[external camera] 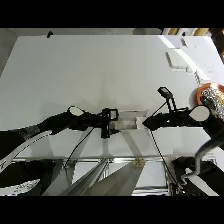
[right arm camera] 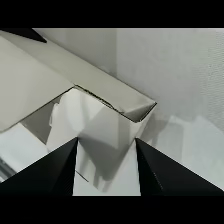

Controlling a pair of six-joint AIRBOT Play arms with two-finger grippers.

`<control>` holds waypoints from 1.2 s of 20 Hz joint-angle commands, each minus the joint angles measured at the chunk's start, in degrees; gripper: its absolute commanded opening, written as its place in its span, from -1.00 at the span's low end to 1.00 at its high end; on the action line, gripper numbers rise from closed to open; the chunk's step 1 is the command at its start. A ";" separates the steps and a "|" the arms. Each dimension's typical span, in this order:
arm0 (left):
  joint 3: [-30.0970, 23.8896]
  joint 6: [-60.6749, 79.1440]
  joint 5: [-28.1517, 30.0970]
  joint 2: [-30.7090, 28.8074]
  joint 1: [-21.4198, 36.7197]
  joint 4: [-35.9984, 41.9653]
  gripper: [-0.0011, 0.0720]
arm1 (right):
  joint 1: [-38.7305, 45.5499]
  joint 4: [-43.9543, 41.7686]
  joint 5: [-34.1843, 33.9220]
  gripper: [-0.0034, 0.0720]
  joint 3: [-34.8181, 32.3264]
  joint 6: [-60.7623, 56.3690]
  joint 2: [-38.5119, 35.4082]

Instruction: Fold the box and place the chain.

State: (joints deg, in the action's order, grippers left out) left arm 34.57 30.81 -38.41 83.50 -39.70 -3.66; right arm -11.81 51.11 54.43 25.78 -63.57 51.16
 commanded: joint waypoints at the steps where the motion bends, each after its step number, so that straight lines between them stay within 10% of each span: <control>1: 0.02 0.00 0.02 0.00 -0.02 0.00 -0.41 | -5.73 5.86 -3.06 0.17 1.77 -9.88 1.62; 10: 0.02 0.00 0.02 0.00 -0.02 0.00 -0.41 | -19.10 27.06 -5.73 0.16 7.58 -42.47 9.77; 24: 0.02 0.00 0.00 0.00 -0.02 0.00 -0.41 | -24.44 37.24 -1.20 0.04 12.74 -58.01 16.28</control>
State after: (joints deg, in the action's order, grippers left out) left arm 34.57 30.81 -38.44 83.50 -39.70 -3.66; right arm -34.30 87.46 52.29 37.82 -119.02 65.82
